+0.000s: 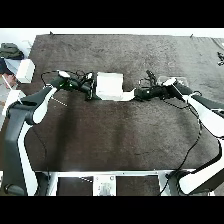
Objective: Fold the box and place the chain.
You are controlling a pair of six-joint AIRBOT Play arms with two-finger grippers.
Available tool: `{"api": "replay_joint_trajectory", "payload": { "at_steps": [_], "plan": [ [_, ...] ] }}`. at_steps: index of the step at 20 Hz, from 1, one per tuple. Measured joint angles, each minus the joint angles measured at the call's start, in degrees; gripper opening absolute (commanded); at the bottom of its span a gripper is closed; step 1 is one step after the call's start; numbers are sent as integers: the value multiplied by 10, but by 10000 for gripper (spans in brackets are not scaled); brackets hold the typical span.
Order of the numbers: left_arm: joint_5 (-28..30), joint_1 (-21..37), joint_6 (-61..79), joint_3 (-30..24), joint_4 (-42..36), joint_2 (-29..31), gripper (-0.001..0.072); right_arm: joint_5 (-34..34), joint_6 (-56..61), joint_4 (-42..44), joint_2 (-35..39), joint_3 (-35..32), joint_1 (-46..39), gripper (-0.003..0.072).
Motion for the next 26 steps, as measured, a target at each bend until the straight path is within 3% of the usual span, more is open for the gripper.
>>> {"api": "replay_joint_trajectory", "payload": {
  "at_steps": [1, 2, 4, 6, 9, 10, 17, 26],
  "plan": [
    [0, 0, 0, 0, 0, 0, 272, -6, -5, 12, 1, 0, 5, 183],
    [0, 0, 0, 0, 0, 0, 273, -12, -10, 24, 4, -1, 10, 221],
    [0, 0, 0, 0, 0, 0, 273, -16, -17, 50, 8, 2, 17, 226],
    [0, 0, 0, 0, 0, 0, 273, -17, -20, 63, 10, 11, 21, 327],
    [0, 0, 0, 0, 0, 0, 272, -18, -16, 73, 12, 28, 26, 341],
    [0, 0, 0, 0, 0, 0, 273, -14, -14, 77, 12, 34, 30, 413],
    [0, 0, 0, 0, 0, 0, 273, -7, -3, 70, 12, 53, 57, 417],
    [0, 1, 0, 0, 0, 0, 273, -23, 96, -46, 12, 75, 98, 417]
  ]
}}
